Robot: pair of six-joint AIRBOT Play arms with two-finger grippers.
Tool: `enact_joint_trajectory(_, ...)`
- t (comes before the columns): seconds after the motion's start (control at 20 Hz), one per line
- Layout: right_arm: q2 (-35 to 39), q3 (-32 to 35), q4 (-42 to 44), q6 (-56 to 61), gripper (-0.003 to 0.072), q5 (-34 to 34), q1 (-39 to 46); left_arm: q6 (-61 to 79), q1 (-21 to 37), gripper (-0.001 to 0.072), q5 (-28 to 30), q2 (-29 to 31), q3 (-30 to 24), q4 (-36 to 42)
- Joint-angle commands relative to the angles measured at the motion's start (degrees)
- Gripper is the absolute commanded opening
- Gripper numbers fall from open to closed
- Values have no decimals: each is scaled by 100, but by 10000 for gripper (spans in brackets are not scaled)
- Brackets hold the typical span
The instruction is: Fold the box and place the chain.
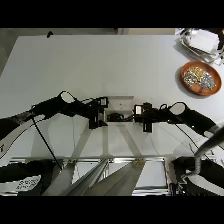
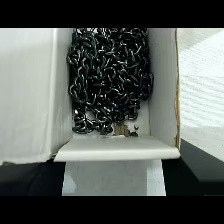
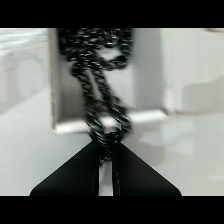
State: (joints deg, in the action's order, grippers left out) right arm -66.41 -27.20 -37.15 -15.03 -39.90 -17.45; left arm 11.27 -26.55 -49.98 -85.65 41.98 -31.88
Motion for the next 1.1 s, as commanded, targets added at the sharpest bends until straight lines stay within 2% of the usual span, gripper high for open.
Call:
enact_joint_trajectory(0.0,481,0,-337,616,8,-55,247,0,2,212,2,2,4,-2)
enact_joint_trajectory(0.2,1198,0,-1635,2354,7,-483,361,0,2,212,2,2,4,-2)
enact_joint_trajectory(0.3,1615,0,-1985,3318,7,-514,361,0,2,212,2,2,4,-2)
enact_joint_trajectory(0.6,2573,-332,-1801,5471,7,-605,358,0,2,212,2,2,4,-2)
enact_joint_trajectory(0.8,2614,-761,-741,5576,7,-717,232,0,2,212,2,2,4,-2)
enact_joint_trajectory(1.05,2175,-1093,-411,5584,7,13,-855,0,2,212,2,2,4,-2)
